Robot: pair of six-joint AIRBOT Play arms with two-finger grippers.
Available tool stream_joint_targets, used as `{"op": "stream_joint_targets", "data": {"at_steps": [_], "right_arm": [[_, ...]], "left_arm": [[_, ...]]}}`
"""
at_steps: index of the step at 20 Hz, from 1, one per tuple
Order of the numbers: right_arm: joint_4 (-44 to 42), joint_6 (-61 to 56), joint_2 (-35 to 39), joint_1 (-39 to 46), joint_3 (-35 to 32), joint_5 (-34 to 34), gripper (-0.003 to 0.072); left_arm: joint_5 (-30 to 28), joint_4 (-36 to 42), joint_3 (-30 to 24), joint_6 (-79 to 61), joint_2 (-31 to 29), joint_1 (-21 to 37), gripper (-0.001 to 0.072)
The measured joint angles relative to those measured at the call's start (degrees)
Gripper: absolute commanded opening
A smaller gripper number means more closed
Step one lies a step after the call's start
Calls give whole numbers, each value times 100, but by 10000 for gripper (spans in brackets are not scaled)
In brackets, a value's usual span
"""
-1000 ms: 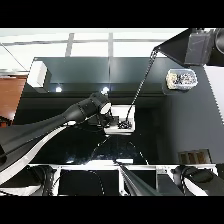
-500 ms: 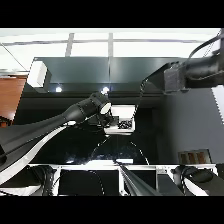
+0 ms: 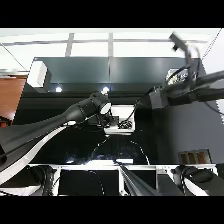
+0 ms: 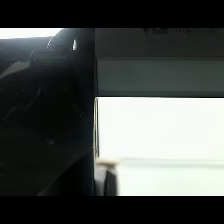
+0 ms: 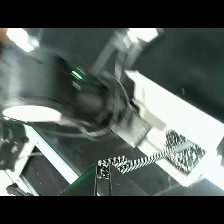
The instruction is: Fold the box and place the chain.
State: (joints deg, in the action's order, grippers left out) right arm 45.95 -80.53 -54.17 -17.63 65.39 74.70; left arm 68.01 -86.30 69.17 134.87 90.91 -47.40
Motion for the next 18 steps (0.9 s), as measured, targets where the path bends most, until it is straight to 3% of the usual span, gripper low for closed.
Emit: {"op": "stream_joint_targets", "data": {"at_steps": [5, 10, 11, 12, 15, 18], "right_arm": [[-162, 2, -61, -116, -1158, -1062, 19], [-146, -4, -369, -450, -1628, -1567, 21], [-90, -4, -431, -507, -1668, -1624, 95], [-37, -7, -472, -527, -1692, -1659, 253], [162, 57, -527, -293, -1685, -1578, 274], [247, 256, -435, 286, -1552, -1075, 273]], "left_arm": [[-2, 0, 0, 0, 0, 0, 27], [-2, 0, 0, -2, 0, 2, 26], [-2, 0, 0, 0, 0, 0, 26], [-2, 0, 0, 0, 0, 2, 26], [0, 0, 0, 0, 0, 0, 26], [0, 0, 0, 0, 0, 0, 26]]}}
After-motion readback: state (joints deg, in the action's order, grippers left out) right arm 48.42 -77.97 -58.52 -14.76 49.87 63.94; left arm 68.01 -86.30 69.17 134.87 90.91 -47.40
